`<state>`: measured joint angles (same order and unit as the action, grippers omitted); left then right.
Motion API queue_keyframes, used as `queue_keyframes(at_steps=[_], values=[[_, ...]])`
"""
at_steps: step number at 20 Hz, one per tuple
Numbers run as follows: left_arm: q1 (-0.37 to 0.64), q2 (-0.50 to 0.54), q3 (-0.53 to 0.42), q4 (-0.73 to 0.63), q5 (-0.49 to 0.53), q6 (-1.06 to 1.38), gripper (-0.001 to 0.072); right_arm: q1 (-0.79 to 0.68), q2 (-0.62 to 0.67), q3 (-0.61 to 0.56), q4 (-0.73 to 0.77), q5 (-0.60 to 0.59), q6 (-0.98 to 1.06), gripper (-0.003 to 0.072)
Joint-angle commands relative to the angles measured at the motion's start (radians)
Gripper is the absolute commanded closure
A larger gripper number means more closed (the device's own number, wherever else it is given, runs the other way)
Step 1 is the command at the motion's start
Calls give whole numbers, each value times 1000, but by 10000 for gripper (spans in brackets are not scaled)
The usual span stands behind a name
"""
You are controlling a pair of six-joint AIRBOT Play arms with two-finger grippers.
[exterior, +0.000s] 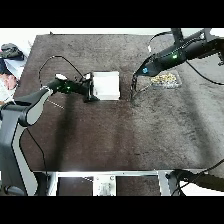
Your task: Fold the box and place the chain.
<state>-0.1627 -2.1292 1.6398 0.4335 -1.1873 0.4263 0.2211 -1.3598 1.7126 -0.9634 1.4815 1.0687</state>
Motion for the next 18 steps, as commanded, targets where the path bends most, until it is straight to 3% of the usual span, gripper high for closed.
queue_keyframes(at_steps=[1, 6, 9, 14, 15, 16, 17, 18], values=[[0, 0, 1, 0, 0, 0, 361, 37, 13, -18, 14, 31, -3, 679], [0, 0, 1, 0, 0, 0, 361, 37, 21, -22, -8, 82, 0, 678], [0, 0, 1, 0, 0, 0, 361, 37, 0, -48, -105, 78, 9, 678], [0, 0, 1, 0, 0, 0, 361, 36, -3, -228, -391, -16, 65, 677], [0, 0, 1, 0, 0, 0, 361, 36, -3, -273, -402, -64, 64, 551], [0, 0, 1, 0, 0, 0, 361, 36, -3, -323, -400, -118, 49, 287], [0, 0, 1, 0, 0, 0, 361, 37, -3, -365, -380, -176, 13, 363], [0, 0, 1, 0, 0, 0, 361, 37, -3, -403, -325, -231, -26, 485]])
